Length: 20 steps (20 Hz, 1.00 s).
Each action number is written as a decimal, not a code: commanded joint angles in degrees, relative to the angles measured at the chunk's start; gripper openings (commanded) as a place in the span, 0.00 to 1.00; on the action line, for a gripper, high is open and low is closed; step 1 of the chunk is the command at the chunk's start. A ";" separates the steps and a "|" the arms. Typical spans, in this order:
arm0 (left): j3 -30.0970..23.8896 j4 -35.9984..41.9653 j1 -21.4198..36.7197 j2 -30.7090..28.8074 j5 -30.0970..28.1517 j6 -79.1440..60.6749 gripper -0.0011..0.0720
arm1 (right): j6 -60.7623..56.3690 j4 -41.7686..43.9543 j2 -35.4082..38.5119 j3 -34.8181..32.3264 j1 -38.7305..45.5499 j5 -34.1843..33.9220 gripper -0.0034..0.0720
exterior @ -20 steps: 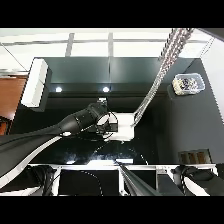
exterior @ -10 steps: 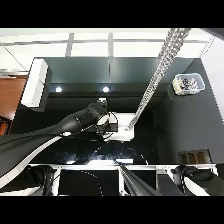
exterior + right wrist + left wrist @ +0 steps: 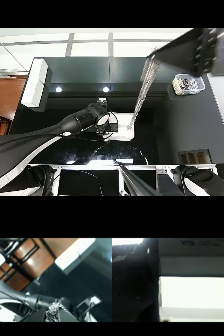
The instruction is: Fold the box and place the chain.
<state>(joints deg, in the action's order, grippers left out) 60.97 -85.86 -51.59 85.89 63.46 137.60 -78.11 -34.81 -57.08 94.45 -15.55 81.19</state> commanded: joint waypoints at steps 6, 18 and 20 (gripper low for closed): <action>-0.02 -0.02 0.02 0.04 0.00 -0.02 0.05 | -0.11 -2.21 -0.02 -5.55 -2.34 -4.39 0.05; -0.02 -0.02 0.02 0.04 0.00 -0.02 0.05 | -0.09 2.08 0.04 -2.21 -2.34 -8.04 0.05; -0.02 -0.02 0.02 0.04 0.00 -0.02 0.05 | -0.04 4.42 0.04 -2.21 -2.34 -8.68 0.05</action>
<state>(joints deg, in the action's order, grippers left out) 60.97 -85.86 -51.59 85.89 63.46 137.58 -78.15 -32.73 -57.08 92.05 -17.82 73.32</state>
